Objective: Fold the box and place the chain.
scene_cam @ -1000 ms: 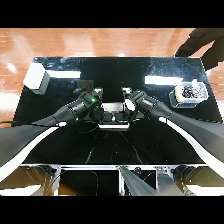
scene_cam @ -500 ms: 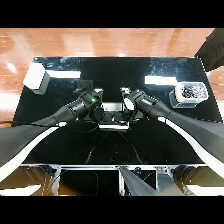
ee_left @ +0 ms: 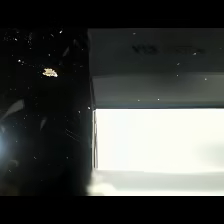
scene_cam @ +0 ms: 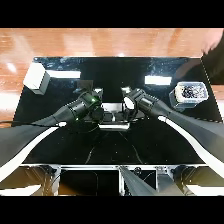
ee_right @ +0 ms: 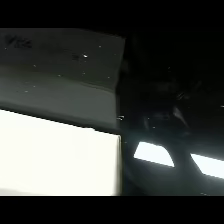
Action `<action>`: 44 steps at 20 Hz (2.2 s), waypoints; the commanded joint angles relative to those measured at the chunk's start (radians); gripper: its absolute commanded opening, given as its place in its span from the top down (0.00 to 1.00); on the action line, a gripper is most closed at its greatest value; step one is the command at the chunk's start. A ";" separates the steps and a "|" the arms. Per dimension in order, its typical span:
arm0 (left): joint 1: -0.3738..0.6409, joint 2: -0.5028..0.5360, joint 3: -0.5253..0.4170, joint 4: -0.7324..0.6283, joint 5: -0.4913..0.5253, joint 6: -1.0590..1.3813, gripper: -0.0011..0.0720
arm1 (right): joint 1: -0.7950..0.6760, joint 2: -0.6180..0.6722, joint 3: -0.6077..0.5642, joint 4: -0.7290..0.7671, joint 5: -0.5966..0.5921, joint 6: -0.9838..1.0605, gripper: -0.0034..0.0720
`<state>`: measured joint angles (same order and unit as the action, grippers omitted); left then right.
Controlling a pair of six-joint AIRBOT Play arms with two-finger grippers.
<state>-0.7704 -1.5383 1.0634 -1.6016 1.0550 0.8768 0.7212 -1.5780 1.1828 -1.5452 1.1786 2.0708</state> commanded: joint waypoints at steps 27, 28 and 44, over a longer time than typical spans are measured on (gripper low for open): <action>0.000 -0.001 0.000 0.003 0.014 0.010 0.96 | -0.480 0.627 -0.181 -0.285 0.154 -0.214 0.35; 0.000 0.000 0.000 0.003 0.014 0.010 0.96 | -0.573 0.624 -0.181 -0.243 0.096 -0.244 0.35; 0.000 0.000 0.000 -0.023 0.012 0.010 0.96 | -0.994 0.039 0.212 -0.041 0.023 -0.359 0.35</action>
<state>-0.7700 -1.5383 1.0634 -1.6176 1.0702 0.8867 -0.2634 -1.4422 1.3022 -1.5963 1.1458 1.7088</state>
